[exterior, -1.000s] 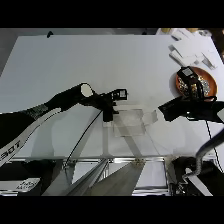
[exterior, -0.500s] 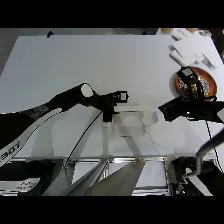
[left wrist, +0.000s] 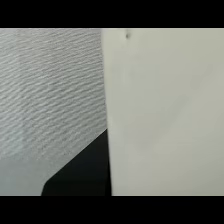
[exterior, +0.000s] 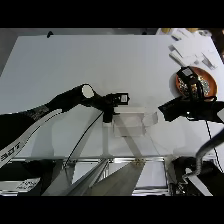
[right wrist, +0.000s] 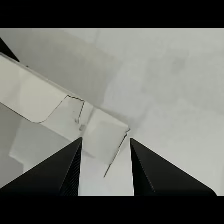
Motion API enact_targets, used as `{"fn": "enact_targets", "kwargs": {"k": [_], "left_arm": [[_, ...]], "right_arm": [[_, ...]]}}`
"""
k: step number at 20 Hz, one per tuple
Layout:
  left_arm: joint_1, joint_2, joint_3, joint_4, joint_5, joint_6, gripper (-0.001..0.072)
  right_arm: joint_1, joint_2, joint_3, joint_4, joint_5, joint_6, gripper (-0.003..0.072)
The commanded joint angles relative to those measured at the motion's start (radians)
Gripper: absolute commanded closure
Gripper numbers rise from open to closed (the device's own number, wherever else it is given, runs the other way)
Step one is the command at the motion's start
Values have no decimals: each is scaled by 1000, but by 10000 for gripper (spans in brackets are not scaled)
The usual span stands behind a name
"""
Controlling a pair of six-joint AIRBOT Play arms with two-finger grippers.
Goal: Fold the box and place the chain.
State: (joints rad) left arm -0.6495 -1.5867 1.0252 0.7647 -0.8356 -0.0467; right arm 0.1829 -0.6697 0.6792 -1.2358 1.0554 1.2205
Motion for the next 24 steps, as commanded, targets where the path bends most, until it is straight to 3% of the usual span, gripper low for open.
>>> {"fn": "enact_targets", "kwargs": {"k": [1, 15, 17, 19, 21, 24], "left_arm": [[0, 0, 0, 12, 3, 2, 705], [0, 0, 0, 11, 2, 1, 700], [0, 0, 0, 11, 2, 1, 700], [0, 0, 0, 11, 2, 1, 700], [0, 0, 0, 11, 2, 1, 700], [0, 0, 0, 11, 2, 1, 700]], "right_arm": [[1, 0, 1, 0, 0, 0, 350], [1, 0, 1, 3, 15, -74, 356], [1, 0, 1, 3, 32, -119, 472], [1, 1, 1, 37, 81, -219, 673], [1, 1, 1, 179, 187, -445, 672], [13, 2, 0, 277, 246, -499, 672]]}}
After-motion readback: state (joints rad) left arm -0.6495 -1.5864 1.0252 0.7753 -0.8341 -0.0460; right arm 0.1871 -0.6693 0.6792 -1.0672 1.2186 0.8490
